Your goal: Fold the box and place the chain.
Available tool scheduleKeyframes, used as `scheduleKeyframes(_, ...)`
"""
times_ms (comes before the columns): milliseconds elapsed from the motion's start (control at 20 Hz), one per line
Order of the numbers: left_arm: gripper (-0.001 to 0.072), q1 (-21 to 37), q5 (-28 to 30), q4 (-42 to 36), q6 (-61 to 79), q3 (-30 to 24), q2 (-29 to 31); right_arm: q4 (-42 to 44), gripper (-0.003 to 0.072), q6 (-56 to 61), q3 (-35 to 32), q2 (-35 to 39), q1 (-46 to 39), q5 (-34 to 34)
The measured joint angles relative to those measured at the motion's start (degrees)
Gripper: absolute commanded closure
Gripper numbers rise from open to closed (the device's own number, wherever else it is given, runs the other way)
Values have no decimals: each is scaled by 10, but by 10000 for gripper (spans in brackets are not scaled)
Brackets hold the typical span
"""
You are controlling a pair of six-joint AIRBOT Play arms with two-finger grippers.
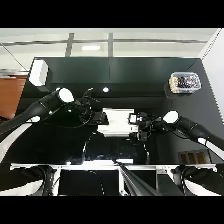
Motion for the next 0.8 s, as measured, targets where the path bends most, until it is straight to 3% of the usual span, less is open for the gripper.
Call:
scheduleKeyframes(100, 95, -6, 0, 10, -20, 6, 0, 0, 383, 0, 0, 0, 0, 0)
scheduleKeyframes(200, 211, -10, 0, 16, -34, 9, 0, 0, 383, 0, 0, 0, 0, 0)
scheduleKeyframes(800, 214, -16, -14, 21, -63, 13, 0, 0, 383, 0, 0, 0, 0, 0)
